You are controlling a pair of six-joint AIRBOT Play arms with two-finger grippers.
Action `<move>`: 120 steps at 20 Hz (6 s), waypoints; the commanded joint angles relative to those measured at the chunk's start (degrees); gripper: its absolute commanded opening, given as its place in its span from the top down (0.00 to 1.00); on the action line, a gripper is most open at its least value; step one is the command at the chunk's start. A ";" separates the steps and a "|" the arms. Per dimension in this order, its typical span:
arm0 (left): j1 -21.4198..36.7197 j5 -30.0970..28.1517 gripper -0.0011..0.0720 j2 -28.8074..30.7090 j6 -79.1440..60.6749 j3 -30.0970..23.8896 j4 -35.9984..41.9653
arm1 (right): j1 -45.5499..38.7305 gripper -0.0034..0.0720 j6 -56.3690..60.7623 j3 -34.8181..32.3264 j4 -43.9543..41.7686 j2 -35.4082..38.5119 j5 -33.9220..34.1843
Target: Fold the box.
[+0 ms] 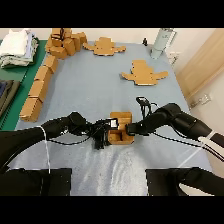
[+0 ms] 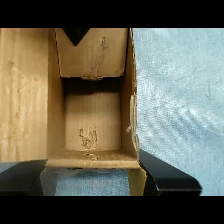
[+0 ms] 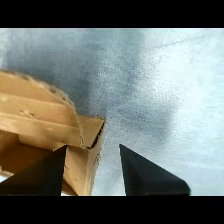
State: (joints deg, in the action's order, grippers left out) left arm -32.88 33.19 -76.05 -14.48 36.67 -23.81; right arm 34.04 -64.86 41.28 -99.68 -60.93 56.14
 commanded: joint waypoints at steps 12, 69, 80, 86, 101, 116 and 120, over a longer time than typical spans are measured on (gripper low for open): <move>0.04 0.00 0.32 -0.02 -0.02 0.04 -0.02 | 12.70 0.66 23.74 8.83 17.90 -13.33 10.91; 0.07 0.00 0.32 -0.02 -0.02 0.04 0.00 | -24.72 0.95 -60.13 21.29 -46.62 -28.20 24.09; 0.07 0.00 0.32 -0.02 -0.02 0.04 0.00 | -3.65 0.95 -60.74 -0.70 -21.24 2.86 -3.98; 0.04 0.00 0.32 -0.02 -0.02 0.04 -0.02 | 2.67 0.95 -60.74 -11.39 -16.31 12.33 -20.98; 0.07 0.00 0.32 -0.02 -0.02 0.04 0.00 | 17.07 0.95 -64.17 -15.41 1.14 12.26 -29.18; 0.04 0.00 0.32 -0.02 -0.02 0.04 0.00 | 18.60 0.40 -67.43 -15.39 3.28 14.97 -28.09; 0.07 0.00 0.32 -0.02 -0.02 0.04 -0.02 | 18.88 0.39 -67.67 -15.39 5.62 13.51 -28.28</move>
State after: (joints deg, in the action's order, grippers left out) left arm -32.88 33.19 -76.05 -14.39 36.67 -23.79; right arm 52.62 -131.96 25.85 -95.79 -46.72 27.92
